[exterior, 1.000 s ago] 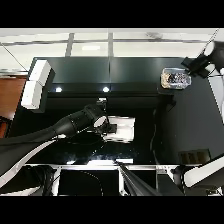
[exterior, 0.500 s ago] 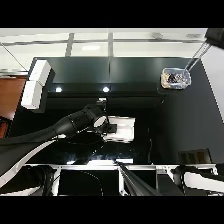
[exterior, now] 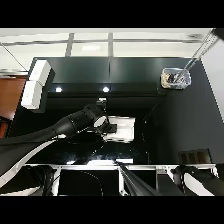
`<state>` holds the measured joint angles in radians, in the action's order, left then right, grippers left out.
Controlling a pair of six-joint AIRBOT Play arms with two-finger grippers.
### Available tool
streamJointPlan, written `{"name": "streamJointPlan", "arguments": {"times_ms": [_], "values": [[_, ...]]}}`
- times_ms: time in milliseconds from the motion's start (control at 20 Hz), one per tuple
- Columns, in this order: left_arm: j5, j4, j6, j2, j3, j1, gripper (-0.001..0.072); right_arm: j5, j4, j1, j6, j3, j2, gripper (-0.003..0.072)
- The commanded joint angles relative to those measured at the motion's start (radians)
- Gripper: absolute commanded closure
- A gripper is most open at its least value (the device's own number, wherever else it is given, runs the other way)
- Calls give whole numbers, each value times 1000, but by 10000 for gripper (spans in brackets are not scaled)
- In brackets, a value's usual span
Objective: Fold the box and place the chain.
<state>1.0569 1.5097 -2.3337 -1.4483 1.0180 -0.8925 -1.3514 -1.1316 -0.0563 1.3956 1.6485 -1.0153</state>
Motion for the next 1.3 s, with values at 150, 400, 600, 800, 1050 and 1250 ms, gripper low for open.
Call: {"name": "streamJointPlan", "arguments": {"times_ms": [150,400,600,800,1050,1250], "values": [[0,0,0,0,0,0,677,-161,317,149,-153,-339,161,674],[0,0,0,0,0,0,677,-101,468,312,-198,-625,157,674],[-1,0,0,0,0,0,677,-16,462,359,-199,-795,156,674],[-1,0,0,0,0,0,677,8,468,376,-198,-874,156,674],[-34,0,-35,0,0,11,678,37,530,384,-196,-885,156,674],[-26,1,-35,0,0,25,679,199,533,472,-175,-909,113,673]]}}
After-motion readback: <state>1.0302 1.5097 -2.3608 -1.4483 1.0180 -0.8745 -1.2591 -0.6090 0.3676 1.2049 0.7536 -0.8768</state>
